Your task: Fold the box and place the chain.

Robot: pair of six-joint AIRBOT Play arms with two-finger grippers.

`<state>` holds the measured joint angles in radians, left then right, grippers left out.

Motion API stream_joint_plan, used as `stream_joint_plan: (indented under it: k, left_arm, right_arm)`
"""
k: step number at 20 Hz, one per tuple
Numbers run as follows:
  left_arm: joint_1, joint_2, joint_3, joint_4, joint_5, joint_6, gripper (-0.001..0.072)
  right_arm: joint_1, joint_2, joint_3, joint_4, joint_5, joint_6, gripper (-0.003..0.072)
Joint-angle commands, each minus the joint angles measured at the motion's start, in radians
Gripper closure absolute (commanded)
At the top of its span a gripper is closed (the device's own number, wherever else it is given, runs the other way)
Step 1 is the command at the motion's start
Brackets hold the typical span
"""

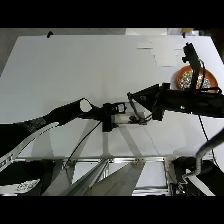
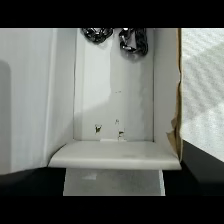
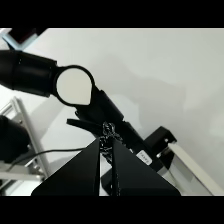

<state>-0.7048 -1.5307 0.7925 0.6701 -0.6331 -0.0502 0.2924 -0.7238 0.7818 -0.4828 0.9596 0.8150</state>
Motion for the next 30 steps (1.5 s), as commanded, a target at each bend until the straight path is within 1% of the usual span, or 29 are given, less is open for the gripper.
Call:
stream_joint_plan:
  k: [1,6,8,10,12,14,17,19,23,26,30]
  left_arm:
    - [0.000,0.001,0.000,0.000,0.000,0.000,0.0698]
    - [0.000,0.001,0.000,0.000,0.000,0.000,0.0698]
    - [0.000,0.001,0.000,0.000,0.000,0.000,0.0698]
    - [0.000,0.001,0.000,0.000,0.000,0.000,0.0698]
    - [0.000,0.001,0.000,0.000,0.000,0.000,0.0698]
    - [0.000,0.001,-0.001,0.000,0.000,0.000,0.0698]
    - [0.000,0.001,-0.001,0.000,0.000,0.000,0.0698]
    - [0.000,0.001,0.000,0.000,0.000,0.000,0.0698]
    - [0.000,0.001,0.000,0.000,0.000,0.000,0.0698]
    - [0.000,0.001,0.000,0.000,0.000,0.000,0.0698]
    - [0.000,0.001,0.000,0.000,0.000,0.000,0.0698]
  right_arm:
    - [0.000,0.001,0.034,0.026,-0.032,-0.043,0.0671]
    - [0.000,0.001,0.122,-0.021,-0.051,-0.032,0.0671]
    - [0.000,0.001,0.137,-0.069,-0.048,-0.003,0.0671]
    - [0.000,0.001,0.137,-0.084,-0.037,0.000,0.0671]
    - [0.000,0.000,0.137,-0.113,-0.002,0.000,0.0671]
    - [0.000,-0.005,0.136,-0.185,0.070,0.029,0.0671]
    - [0.001,-0.054,0.123,-0.285,0.179,0.052,0.0671]
    - [0.001,-0.102,0.103,-0.287,0.201,0.048,0.0671]
    - [0.037,-0.200,0.037,-0.291,0.197,0.007,0.0671]
    - [0.067,-0.255,-0.014,-0.302,0.157,-0.005,0.0671]
    - [0.068,-0.289,-0.023,-0.327,0.126,-0.003,0.0671]
